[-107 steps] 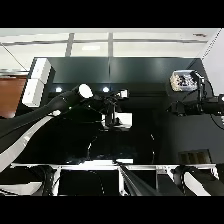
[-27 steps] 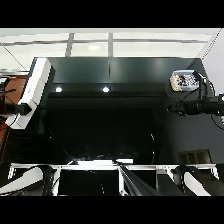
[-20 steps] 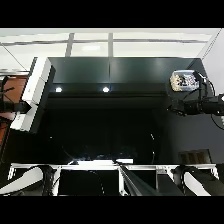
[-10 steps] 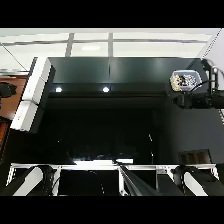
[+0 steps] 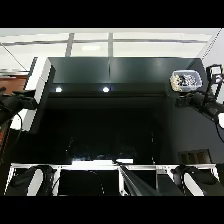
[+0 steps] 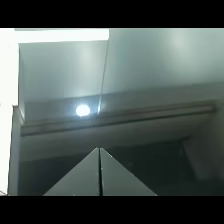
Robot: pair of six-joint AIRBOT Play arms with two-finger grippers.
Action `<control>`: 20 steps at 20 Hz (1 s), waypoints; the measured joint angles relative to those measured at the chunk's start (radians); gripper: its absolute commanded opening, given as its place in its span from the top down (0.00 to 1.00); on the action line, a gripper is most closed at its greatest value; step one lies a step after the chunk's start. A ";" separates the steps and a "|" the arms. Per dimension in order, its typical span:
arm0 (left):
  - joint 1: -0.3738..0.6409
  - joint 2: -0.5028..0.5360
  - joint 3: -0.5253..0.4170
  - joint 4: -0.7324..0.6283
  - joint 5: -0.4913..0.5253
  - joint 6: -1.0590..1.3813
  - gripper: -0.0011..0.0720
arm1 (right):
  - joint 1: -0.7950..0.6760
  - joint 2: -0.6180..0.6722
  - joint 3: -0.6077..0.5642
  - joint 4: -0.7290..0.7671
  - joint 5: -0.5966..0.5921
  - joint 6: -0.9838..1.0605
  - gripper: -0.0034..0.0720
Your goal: Fold the box and place the chain.
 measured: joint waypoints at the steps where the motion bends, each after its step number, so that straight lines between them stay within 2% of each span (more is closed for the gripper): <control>1: -0.015 0.008 -0.014 -0.006 0.014 0.013 0.95 | -0.001 0.002 -0.011 -0.001 -0.005 -0.003 0.94; 4: -0.092 0.008 -0.037 -0.012 0.042 0.065 0.95 | -0.002 0.004 -0.029 -0.007 0.016 -0.006 0.93; 12: -0.378 -0.040 -0.050 -0.017 0.083 0.105 0.95 | -0.002 0.005 -0.040 -0.009 0.038 -0.008 0.94; 20: -0.440 -0.050 -0.051 -0.017 0.087 0.111 0.95 | -0.002 0.005 -0.040 -0.010 0.042 -0.009 0.94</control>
